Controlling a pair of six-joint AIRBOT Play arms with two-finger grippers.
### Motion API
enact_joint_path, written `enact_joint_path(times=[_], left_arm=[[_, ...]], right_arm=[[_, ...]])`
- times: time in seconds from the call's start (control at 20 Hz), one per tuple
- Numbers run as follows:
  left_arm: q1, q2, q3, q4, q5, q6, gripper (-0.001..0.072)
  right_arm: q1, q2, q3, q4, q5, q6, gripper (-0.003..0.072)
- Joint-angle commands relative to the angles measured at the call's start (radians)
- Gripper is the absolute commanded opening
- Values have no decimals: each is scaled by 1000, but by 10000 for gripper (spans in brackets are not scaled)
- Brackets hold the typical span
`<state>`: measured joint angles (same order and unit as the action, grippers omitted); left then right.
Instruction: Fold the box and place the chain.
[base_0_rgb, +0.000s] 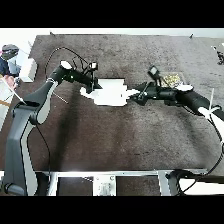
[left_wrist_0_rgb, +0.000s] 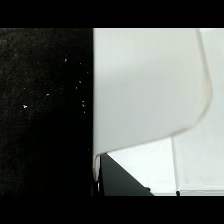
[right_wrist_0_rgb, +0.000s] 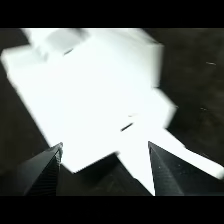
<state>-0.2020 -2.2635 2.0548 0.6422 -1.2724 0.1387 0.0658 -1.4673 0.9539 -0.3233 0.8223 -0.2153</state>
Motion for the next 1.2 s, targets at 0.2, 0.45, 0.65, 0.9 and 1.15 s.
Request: enact_joint_path(times=[0.2, 0.45, 0.65, 0.9, 1.15], left_arm=[[0, 0, 0, 2, 1, 0, 11], [0, 0, 0, 2, 1, 0, 11], [0, -1, 0, 2, 1, 0, 11], [0, 0, 0, 2, 1, 0, 11], [0, 0, 0, 2, 1, 0, 11]], right_arm=[[146, -127, 98, -306, -27, -10, 622], [195, -181, 108, -319, -116, -32, 622], [213, -185, 109, -346, -229, -17, 620], [206, -151, 153, -342, -235, 37, 620], [158, -152, 177, -297, -218, 36, 620]])
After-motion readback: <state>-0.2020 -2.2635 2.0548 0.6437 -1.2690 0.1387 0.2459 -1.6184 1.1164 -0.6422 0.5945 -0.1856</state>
